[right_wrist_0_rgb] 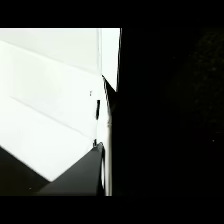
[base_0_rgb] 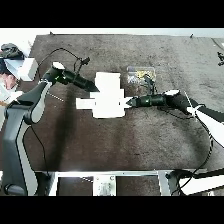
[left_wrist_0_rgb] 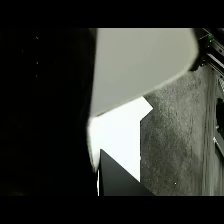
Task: Fold the box and place the chain.
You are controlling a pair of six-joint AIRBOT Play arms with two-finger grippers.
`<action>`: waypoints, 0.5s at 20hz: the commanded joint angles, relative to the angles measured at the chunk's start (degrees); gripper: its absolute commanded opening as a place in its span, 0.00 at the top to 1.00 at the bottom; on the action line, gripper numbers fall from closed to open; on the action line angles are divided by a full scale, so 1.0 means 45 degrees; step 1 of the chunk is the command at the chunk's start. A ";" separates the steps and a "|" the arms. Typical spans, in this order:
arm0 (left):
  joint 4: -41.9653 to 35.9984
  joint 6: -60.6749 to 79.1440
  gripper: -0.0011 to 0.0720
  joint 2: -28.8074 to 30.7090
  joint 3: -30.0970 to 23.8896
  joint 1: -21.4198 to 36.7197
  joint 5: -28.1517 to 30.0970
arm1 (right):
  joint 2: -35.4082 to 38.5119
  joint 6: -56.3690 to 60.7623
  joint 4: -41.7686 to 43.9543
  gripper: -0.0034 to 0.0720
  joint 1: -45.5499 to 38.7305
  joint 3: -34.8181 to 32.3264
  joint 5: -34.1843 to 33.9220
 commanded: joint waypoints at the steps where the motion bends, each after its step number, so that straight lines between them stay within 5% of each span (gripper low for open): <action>1: 0.0044 0.0981 0.97 0.0000 0.0005 -0.0005 -0.0287 | 0.0019 0.0005 0.0029 0.53 -0.0083 0.0034 -0.0005; 10: 0.0000 0.7125 0.97 0.0024 0.0005 -0.0010 -0.0204 | 0.0112 0.0121 0.0044 0.53 -0.1443 0.1472 0.0384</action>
